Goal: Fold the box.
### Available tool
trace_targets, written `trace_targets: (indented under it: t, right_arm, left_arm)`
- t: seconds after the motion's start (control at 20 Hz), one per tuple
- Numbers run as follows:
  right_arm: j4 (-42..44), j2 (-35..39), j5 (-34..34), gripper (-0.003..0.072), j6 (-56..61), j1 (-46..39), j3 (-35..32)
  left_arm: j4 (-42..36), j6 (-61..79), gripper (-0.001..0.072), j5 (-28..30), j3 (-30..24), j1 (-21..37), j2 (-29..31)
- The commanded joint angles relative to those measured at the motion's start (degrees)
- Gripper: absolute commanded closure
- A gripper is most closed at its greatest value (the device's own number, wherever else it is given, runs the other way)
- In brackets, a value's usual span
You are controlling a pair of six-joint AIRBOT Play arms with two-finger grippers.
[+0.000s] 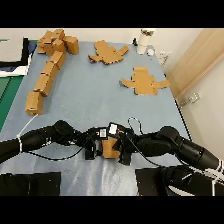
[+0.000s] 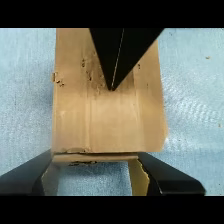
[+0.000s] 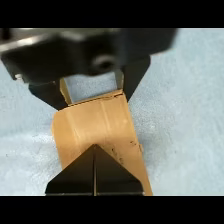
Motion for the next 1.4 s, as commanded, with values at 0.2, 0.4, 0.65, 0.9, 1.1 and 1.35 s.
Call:
trace_targets:
  t: [0.2,0.4,0.65,0.9,1.1,1.35]
  right_arm:
    - [-6.82,0.52,3.91,0.0681,0.11,4.96,-1.31]
    - [-7.02,0.52,4.94,0.0681,0.09,4.98,-2.43]
    - [-9.73,3.41,4.96,0.0681,-0.48,6.6,-2.43]
    - [-21.14,8.09,5.64,0.0681,2.01,13.57,-3.87]
    - [-24.85,7.96,6.62,0.068,4.46,15.8,-4.76]
    - [-26.14,8.02,6.43,0.068,10.62,20.35,-4.87]
  left_arm:
    - [0.0,0.0,0.0187,0.02,0.04,0.04,0.0]
    - [0.0,0.0,0.0187,0.02,0.04,0.04,0.0]
    - [0.0,0.02,0.0186,0.02,0.04,0.04,0.0]
    - [0.0,0.02,0.0186,0.02,0.04,0.04,0.0]
    - [0.0,0.0,0.0187,0.02,0.04,0.04,0.0]
    - [0.0,0.02,0.0186,0.02,0.04,0.04,0.0]
